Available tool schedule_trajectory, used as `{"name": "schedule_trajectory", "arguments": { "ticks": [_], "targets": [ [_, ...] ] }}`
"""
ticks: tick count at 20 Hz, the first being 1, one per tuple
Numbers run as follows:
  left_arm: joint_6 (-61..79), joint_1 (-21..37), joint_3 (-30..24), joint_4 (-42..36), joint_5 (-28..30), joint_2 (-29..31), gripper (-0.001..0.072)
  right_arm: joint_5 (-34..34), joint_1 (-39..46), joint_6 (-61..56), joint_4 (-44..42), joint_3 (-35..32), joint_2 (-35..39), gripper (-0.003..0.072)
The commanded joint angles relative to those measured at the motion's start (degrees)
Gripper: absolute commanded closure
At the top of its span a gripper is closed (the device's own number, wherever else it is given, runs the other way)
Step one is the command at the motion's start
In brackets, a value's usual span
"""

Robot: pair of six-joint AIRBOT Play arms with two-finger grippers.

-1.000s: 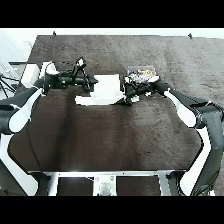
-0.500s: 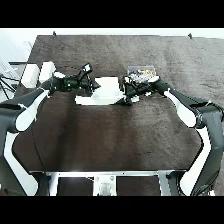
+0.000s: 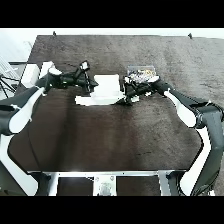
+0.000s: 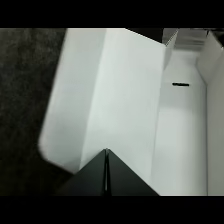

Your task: Fold the box and place the chain.

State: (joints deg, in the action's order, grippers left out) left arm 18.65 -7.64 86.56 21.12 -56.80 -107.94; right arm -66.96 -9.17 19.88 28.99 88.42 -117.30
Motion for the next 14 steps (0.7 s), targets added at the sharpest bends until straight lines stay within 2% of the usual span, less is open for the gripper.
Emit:
{"name": "schedule_trajectory", "arguments": {
  "ticks": [1,2,3,4,8,9,10,11,14],
  "targets": [
    [-0.5,3.74,0.37,0.31,-11.67,4.46,0.0688,0.0,-0.04,-0.07,-0.04,0.02,-0.02,0.0107],
    [-1.22,4.9,0.37,1.55,-14.75,5.73,0.0686,0.0,-0.04,-0.07,-0.04,0.02,-0.02,0.0107],
    [-2.4,5.75,0.35,4.61,-16.37,6.71,0.0527,0.0,-0.04,-0.07,-0.04,0.02,-0.02,0.0106],
    [-5.09,6.21,0.37,8.7,-16.7,7.48,0.0309,0.02,-0.04,-0.07,-0.04,0.0,-0.02,0.0107],
    [-20.96,3.65,-0.04,29.94,-16.33,7.63,0.0316,0.0,-0.04,-0.07,-0.04,0.0,-0.02,0.0106],
    [-24.83,1.86,-0.04,35.91,-15.04,7.54,0.0234,0.0,-0.04,-0.07,-0.04,0.0,-0.02,0.0106],
    [-27.3,0.28,-0.04,39.58,-13.29,7.52,0.0049,0.0,-0.04,-0.07,-0.04,0.0,-0.02,0.0106],
    [-27.69,-0.68,-0.04,39.95,-11.91,7.52,-0.0011,0.0,-0.04,-0.07,-0.04,0.0,-0.02,0.0107],
    [-24.52,-1.55,-0.04,36.09,-11.34,7.43,-0.0011,0.0,-0.04,-0.07,-0.04,0.0,-0.02,0.0107]
  ]
}}
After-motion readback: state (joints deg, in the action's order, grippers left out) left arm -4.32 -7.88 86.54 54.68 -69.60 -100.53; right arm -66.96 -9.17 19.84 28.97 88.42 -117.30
